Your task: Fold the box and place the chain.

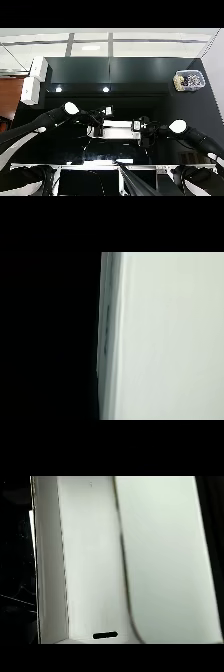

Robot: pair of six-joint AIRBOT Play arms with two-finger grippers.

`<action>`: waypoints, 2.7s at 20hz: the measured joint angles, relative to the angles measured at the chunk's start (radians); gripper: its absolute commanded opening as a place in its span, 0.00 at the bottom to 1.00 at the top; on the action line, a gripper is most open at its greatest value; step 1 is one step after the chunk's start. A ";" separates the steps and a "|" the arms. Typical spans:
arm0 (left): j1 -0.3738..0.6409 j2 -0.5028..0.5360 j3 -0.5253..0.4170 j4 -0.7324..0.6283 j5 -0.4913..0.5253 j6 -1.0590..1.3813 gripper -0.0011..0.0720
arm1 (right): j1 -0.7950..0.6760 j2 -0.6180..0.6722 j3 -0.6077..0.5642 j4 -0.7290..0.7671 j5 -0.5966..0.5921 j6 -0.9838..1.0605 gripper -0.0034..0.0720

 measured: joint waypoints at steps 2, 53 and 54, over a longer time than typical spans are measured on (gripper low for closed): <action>0.000 0.000 0.000 0.000 0.000 0.000 0.06 | 0.000 -0.022 -0.003 0.016 -0.004 -0.034 0.98; 0.068 0.288 0.101 0.530 -0.406 -0.732 0.06 | 0.006 -0.064 0.009 0.004 -0.040 -0.020 0.62; 0.071 0.294 0.091 0.507 -0.446 -0.785 0.05 | 0.006 -0.064 0.009 0.004 -0.040 -0.019 0.62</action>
